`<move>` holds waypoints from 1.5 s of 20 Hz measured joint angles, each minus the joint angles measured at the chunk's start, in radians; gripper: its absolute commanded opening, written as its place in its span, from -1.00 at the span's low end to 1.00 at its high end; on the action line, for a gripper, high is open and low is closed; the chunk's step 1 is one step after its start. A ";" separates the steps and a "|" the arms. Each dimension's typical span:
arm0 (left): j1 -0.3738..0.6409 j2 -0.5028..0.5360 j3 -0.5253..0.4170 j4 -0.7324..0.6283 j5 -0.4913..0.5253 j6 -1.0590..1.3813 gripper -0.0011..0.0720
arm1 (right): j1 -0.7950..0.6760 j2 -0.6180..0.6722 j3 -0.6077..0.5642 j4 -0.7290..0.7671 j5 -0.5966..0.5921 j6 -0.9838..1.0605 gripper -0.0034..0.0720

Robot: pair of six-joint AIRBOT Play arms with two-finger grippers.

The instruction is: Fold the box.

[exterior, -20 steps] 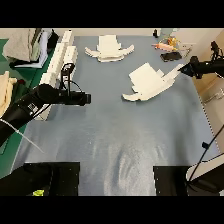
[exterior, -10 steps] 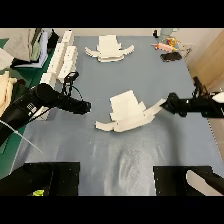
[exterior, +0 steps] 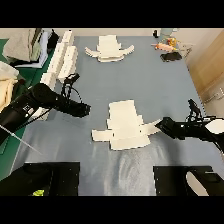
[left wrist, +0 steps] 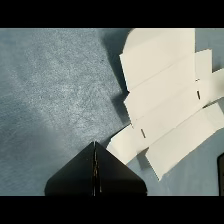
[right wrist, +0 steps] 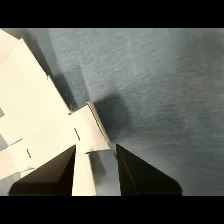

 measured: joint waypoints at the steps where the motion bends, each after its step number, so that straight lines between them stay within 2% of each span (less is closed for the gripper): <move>1: 0.000 0.000 0.000 0.000 0.000 0.000 -0.93 | -0.006 -0.021 0.019 -0.030 0.013 0.000 0.11; 7: 0.000 0.001 0.000 0.001 -0.010 0.030 -0.93 | -0.027 -0.261 0.226 -0.142 0.142 -0.122 0.10; 11: 0.000 0.001 0.000 0.000 -0.011 0.039 -0.94 | -0.030 -0.434 0.346 -0.149 0.243 -0.235 0.05; 15: 0.000 0.001 0.000 -0.009 -0.020 0.039 -0.93 | -0.032 -0.570 0.389 -0.088 0.313 -0.351 -0.03; 19: 0.000 0.002 0.000 -0.016 -0.026 0.036 -0.93 | -0.029 -0.643 0.402 0.026 0.348 -0.466 -0.81; 20: 0.000 0.001 0.000 -0.017 -0.027 0.034 -0.93 | -0.024 -0.651 0.402 0.051 0.357 -0.488 -0.90; 22: 0.000 0.001 0.000 -0.018 -0.028 0.030 -0.93 | -0.007 -0.658 0.400 0.084 0.377 -0.517 -0.90; 23: 0.000 0.001 0.000 -0.018 -0.028 0.030 -0.73 | 0.005 -0.655 0.391 0.094 0.382 -0.525 -0.91; 24: 0.000 0.001 0.000 -0.018 -0.029 0.029 0.04 | 0.023 -0.643 0.377 0.103 0.378 -0.534 -0.91; 25: 0.000 0.001 0.000 -0.018 -0.029 0.027 0.20 | 0.045 -0.622 0.356 0.112 0.357 -0.542 -0.91; 26: 0.002 0.001 0.000 -0.018 -0.029 0.023 0.02 | 0.069 -0.592 0.331 0.116 0.326 -0.548 -0.91; 27: 0.003 0.001 0.000 -0.018 -0.029 0.022 -0.02 | 0.099 -0.556 0.301 0.119 0.277 -0.556 -0.91; 30: 0.026 -0.007 0.000 -0.016 -0.032 0.015 0.06 | 0.199 -0.430 0.208 0.128 0.130 -0.570 -0.91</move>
